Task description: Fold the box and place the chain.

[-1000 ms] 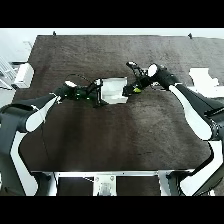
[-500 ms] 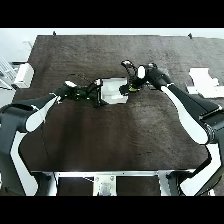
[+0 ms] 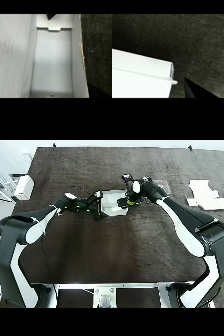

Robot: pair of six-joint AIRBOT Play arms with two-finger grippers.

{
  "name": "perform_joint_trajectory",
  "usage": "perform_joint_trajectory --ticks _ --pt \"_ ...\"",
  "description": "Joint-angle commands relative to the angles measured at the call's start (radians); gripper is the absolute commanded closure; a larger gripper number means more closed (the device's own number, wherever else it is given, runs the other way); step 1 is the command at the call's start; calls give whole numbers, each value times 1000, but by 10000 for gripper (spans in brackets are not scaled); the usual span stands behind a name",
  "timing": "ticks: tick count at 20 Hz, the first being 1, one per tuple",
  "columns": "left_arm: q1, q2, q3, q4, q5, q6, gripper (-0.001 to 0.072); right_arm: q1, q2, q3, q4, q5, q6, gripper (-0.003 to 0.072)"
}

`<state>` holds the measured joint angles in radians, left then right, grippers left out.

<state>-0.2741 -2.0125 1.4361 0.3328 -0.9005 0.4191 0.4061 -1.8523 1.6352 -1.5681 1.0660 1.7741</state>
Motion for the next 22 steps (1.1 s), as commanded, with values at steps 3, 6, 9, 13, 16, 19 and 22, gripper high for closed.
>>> perform_joint_trajectory --ticks 3,6,9,13,16,19,22 --pt "0 0 0 0 0 0 239 4 -5 3 -102 26 115 211" --pt "0 1 0 0 -1 0 239 8 -5 3 -120 34 151 212" --pt "0 0 0 0 0 0 240 38 -5 3 -119 34 156 212" --pt "0 0 0 0 -1 0 239 54 -5 3 -119 34 163 319" --pt "0 1 0 0 -1 0 239 55 -5 3 -119 34 165 398" --pt "0 1 0 0 -1 0 240 55 -5 3 -119 34 183 426" --pt "0 1 0 -1 -1 0 239 55 -5 3 -116 34 195 588"
